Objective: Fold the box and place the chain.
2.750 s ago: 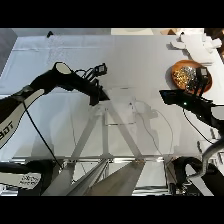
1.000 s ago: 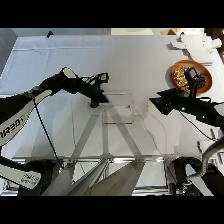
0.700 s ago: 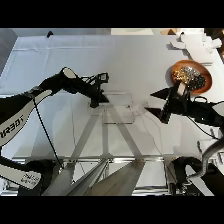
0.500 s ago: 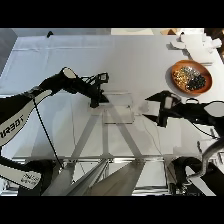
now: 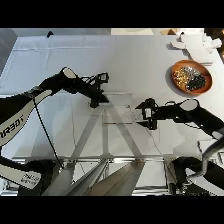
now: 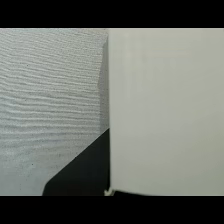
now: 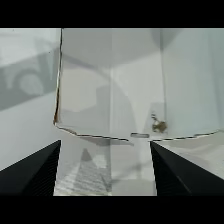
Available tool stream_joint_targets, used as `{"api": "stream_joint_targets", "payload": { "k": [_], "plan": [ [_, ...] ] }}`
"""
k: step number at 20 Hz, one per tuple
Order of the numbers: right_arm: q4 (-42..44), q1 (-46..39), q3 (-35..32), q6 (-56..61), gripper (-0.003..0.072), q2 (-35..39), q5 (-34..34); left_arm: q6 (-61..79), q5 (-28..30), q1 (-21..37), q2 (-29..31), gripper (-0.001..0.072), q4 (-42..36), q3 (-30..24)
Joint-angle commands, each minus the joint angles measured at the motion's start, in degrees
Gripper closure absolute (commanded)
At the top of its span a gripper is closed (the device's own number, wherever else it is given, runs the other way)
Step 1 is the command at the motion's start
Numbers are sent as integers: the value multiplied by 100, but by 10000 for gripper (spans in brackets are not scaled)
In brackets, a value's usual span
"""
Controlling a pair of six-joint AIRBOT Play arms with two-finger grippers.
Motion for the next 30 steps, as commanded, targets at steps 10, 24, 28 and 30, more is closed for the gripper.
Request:
{"api": "stream_joint_targets", "payload": {
  "k": [10,24,28,30],
  "plan": [
    [649,17,-197,313,-8,-374,-361,0,0,-2,-4,704,-2,-2],
    [2194,17,-188,1373,-8,-614,-538,0,0,-2,-4,704,-2,-2],
    [2096,17,-22,1469,-6,-640,-540,0,0,-2,-4,704,-2,-2],
    [1775,17,131,1471,-4,-688,-531,0,0,-2,-4,704,-2,-2]
  ]
}}
